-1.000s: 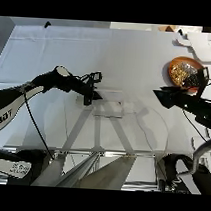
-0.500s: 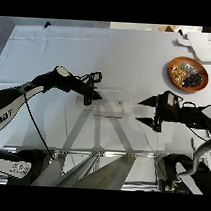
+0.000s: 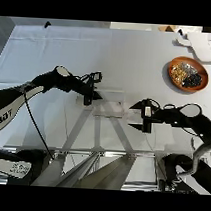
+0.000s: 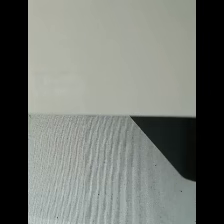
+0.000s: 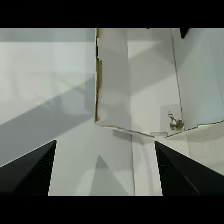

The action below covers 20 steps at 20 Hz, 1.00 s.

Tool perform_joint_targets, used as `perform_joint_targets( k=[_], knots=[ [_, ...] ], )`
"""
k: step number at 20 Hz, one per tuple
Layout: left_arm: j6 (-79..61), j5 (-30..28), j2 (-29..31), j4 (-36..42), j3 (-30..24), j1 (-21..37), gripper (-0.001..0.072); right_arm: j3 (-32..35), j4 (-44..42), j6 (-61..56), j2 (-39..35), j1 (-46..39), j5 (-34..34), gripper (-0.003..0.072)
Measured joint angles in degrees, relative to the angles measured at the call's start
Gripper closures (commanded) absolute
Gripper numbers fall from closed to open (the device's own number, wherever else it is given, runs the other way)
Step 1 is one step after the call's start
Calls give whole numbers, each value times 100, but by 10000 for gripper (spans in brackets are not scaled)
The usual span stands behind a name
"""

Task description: Fold the box and place the chain.

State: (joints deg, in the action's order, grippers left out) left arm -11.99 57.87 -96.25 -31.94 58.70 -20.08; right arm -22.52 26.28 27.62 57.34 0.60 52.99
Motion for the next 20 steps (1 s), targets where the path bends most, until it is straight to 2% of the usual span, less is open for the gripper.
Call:
perform_joint_targets(
  k=[4, 9, 20],
  knots=[
    [0, 0, 0, -2, 0, 0, 697, 17, -654, 597, 599, 57, -459, -17],
    [0, 0, 0, -2, 0, 0, 697, 20, -968, 938, 848, 118, -1167, -17],
    [0, 0, 0, 0, 0, 0, 697, 20, -2000, 680, 1294, 658, -1740, -14]
  ],
)
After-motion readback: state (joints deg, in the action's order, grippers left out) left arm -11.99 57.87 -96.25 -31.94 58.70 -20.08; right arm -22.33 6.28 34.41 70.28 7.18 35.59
